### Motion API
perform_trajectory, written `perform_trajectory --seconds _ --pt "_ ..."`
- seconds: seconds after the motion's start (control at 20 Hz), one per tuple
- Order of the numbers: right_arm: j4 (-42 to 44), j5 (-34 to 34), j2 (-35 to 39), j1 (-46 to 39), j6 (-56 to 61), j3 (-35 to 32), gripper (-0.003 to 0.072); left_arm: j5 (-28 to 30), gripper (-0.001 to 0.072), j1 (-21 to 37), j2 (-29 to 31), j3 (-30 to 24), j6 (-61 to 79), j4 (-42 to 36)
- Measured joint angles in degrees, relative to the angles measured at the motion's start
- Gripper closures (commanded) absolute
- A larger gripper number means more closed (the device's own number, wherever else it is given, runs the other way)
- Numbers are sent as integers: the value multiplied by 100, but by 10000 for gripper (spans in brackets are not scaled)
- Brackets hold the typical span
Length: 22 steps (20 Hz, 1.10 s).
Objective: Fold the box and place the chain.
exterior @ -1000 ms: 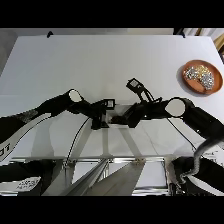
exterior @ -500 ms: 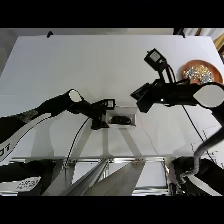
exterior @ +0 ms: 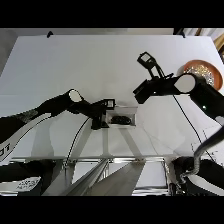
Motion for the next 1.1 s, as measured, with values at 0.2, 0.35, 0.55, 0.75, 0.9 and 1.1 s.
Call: perform_trajectory --seconds 0.2,0.35,0.55,0.75,0.9,1.1 --pt "13 33 -181 251 -302 -35 388 0 397 0 0 0 0 0" --pt "31 186 -216 522 -509 -131 388 0 397 0 0 0 0 0" --pt "33 295 -85 905 -675 -238 389 0 397 0 0 0 0 2" --pt "35 407 238 1217 -857 -374 389 0 397 0 0 0 0 2" --pt "35 492 417 1362 -1082 -542 388 0 397 0 0 0 0 0" --pt "-120 533 503 1432 -1239 -647 387 0 397 0 0 0 0 0"
